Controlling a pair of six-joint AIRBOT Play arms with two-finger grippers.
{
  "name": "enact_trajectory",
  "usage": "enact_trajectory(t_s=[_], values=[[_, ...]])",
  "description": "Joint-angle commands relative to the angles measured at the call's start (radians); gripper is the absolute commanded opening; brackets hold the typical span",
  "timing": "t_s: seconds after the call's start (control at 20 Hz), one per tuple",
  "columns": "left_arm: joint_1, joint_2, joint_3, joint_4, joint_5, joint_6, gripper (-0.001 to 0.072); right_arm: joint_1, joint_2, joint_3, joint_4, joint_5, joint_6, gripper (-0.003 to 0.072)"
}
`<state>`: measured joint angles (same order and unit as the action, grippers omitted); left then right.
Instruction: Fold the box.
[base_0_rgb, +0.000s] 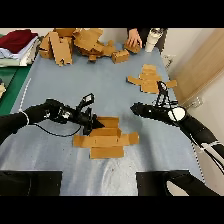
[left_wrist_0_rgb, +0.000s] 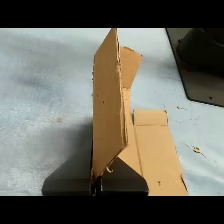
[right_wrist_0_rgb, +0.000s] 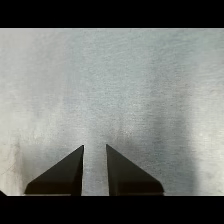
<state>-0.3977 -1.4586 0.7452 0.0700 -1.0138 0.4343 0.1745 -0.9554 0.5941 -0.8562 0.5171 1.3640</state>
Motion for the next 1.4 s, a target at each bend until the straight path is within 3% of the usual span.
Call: enact_trajectory(t_s=[0.0, 0.35, 0.55, 0.85, 1.0, 1.35], values=[[-0.008, 0.001, 0.0, 0.027, -0.017, -0.044, 0.0014, 0.0, 0.001, 0.001, -0.001, 0.0, 0.0, 0.0228], [-0.008, 0.003, 0.0, 0.057, -0.02, -0.047, 0.0013, 0.0, 0.001, 0.001, -0.004, -0.001, 0.0, 0.0228], [-0.027, 0.073, -0.002, 0.034, 0.139, 0.08, 0.0013, 0.0, 0.001, 0.001, -0.004, -0.002, 0.0, 0.0228], [-0.106, 0.105, -0.055, -0.019, 0.151, 0.165, 0.0013, 0.0, 0.001, 0.001, -0.014, -0.003, 0.0, 0.0227], [-0.108, 0.133, -0.066, -0.134, 0.151, 0.253, 0.0013, 0.0, 0.001, 0.001, -0.022, -0.003, 0.0, 0.0228], [-0.108, 0.138, -0.163, -0.168, 0.183, 0.347, 0.0014, 0.0, 0.001, 0.001, -0.022, -0.003, 0.0, 0.0228]])
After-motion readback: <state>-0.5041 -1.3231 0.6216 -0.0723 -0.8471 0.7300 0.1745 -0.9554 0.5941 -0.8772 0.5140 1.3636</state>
